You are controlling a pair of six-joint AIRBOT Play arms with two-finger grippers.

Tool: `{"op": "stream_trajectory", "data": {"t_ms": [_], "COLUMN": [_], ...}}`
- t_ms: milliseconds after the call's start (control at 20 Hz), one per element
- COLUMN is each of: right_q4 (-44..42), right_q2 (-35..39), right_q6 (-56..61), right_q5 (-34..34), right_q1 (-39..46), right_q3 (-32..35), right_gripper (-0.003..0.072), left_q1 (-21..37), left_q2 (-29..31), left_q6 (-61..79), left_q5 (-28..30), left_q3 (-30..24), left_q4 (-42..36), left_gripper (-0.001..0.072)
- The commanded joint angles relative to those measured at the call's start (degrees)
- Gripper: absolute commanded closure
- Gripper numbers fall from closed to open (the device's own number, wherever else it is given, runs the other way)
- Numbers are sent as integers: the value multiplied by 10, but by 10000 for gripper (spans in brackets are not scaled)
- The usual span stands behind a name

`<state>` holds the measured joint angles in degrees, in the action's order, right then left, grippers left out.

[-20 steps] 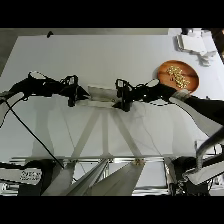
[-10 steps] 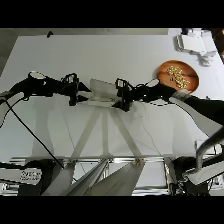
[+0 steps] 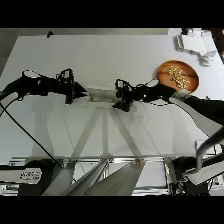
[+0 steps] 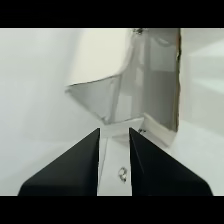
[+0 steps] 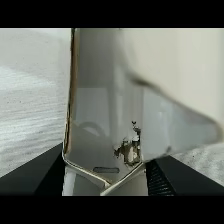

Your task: Fold the box and place the chain.

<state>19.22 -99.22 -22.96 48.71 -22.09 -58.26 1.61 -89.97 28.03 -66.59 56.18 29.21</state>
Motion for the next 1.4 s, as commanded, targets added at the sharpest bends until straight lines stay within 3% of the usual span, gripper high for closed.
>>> {"op": "stream_trajectory", "data": {"t_ms": [0,150,200,250,400,550,700,950,1350], "right_q4": [-2,-2,-2,-2,-2,-2,-2,-2,-2], "right_q2": [0,0,0,0,0,0,0,0,0], "right_q6": [1,1,1,1,1,1,1,1,1], "right_q5": [0,0,0,0,0,-1,0,-1,0], "right_q1": [0,0,0,0,0,0,0,0,0], "right_q3": [0,0,0,0,0,0,0,0,0], "right_gripper": [258,258,258,258,258,258,258,258,258], "left_q1": [48,110,130,149,169,134,72,-2,-35], "left_q2": [43,79,87,93,95,93,85,55,21], "left_q6": [-30,-98,-163,-228,-422,-623,-683,-760,-797], "left_q5": [-1,-5,-4,2,49,87,92,68,45], "left_q3": [-10,-16,-16,-16,-16,-16,-16,-16,-16], "left_q4": [4,4,4,4,41,159,217,240,243], "left_gripper": [513,540,665,700,698,702,704,704,704]}}
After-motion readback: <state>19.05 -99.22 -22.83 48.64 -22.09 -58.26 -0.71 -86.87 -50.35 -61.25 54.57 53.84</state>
